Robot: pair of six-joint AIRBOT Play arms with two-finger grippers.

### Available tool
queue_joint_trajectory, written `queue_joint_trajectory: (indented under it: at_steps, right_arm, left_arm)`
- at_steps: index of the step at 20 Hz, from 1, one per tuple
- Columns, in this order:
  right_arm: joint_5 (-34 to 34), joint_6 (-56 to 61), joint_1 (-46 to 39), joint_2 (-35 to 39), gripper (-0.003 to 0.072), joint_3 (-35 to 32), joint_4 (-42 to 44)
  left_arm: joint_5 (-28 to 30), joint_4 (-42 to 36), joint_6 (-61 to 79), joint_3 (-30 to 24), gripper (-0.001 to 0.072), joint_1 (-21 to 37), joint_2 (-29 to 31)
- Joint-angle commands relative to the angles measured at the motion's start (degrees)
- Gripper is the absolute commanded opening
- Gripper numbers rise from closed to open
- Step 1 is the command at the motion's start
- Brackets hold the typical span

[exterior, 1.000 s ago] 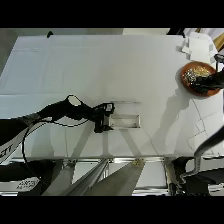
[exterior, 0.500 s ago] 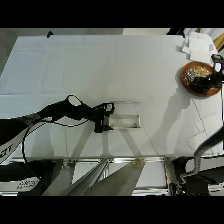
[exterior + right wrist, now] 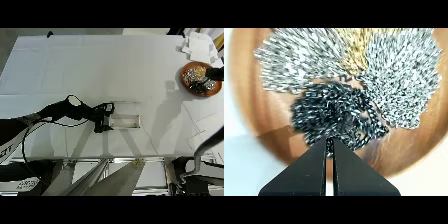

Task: Fold the box and place the chain.

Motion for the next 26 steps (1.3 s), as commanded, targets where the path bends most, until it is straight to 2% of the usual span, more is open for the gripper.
queue_joint_trajectory:
  at_steps: [1, 3, 5, 10, 14, 21, 26]
  right_arm:
    - [7.2, -4.6, 0.0, 7.4, 0.0012, 0.0, 9.4]
    - [11.6, -6.6, 0.0, 12.0, 0.0012, 0.0, 18.2]
    - [15.2, -6.9, 0.1, 16.7, 0.0012, 0.0, 23.0]
    - [25.2, -6.8, 5.5, 27.2, 0.0012, 0.0, 24.7]
    - [34.1, -6.8, 16.0, 30.0, 0.0012, 0.0, 26.3]
    - [37.1, -2.4, 37.5, 30.2, 0.0013, -0.2, 25.1]
    - [35.9, 1.6, 48.9, 30.2, 0.0013, -0.5, 18.2]
  left_arm:
    - [-0.1, 0.0, 0.0, 0.0, 0.0315, 0.0, 0.0]
    - [-0.1, 0.0, 0.0, 0.0, 0.0315, 0.0, 0.0]
    - [-0.1, 0.0, 0.0, 0.0, 0.0315, 0.0, 0.0]
    - [-0.1, 0.0, 0.0, 0.0, 0.0315, 0.0, 0.0]
    - [-0.1, 0.0, 0.0, 0.0, 0.0315, 0.0, 0.0]
    - [-0.1, 0.0, 0.0, 0.0, 0.0315, 0.0, 0.0]
    - [-0.1, 0.0, 0.0, 0.0, 0.0315, 0.0, 0.0]
